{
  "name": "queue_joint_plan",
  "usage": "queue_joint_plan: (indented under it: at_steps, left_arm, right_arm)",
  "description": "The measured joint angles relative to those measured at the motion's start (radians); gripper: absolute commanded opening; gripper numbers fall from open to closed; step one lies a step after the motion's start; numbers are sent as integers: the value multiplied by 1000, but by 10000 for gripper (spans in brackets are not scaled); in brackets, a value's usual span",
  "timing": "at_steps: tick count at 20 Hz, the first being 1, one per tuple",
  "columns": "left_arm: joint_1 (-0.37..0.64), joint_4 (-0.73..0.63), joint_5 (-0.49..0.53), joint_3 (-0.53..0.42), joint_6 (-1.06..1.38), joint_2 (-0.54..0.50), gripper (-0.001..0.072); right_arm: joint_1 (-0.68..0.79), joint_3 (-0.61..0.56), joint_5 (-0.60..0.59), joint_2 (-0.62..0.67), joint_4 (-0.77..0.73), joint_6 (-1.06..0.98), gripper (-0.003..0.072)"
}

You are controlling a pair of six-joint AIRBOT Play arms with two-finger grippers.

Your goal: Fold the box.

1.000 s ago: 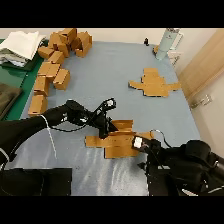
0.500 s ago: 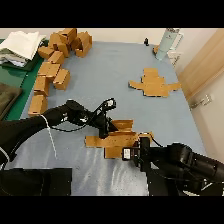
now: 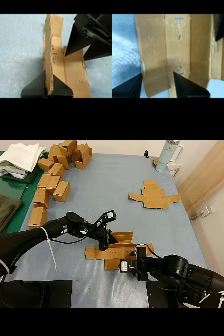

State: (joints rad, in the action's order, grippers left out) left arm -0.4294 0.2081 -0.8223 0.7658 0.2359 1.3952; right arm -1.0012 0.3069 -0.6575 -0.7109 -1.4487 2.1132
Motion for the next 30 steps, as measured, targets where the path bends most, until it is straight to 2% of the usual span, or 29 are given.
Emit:
queue_joint_plan:
  at_steps: [6,7,8,20,26,30]
  left_arm:
    - [0,0,0,0,0,0,14]
    - [0,0,0,0,0,0,14]
    - [0,0,0,0,0,0,14]
    - [0,0,0,0,0,0,14]
    - [0,0,0,0,0,0,14]
    - [0,0,0,0,0,0,14]
  right_arm:
    - [0,1,31,50,32,-31,604]
    - [1,1,34,61,50,-61,640]
    - [5,1,38,69,72,-98,720]
    - [23,1,72,80,188,-235,720]
    - [71,1,72,80,207,-420,720]
    - [94,1,87,80,208,-391,720]
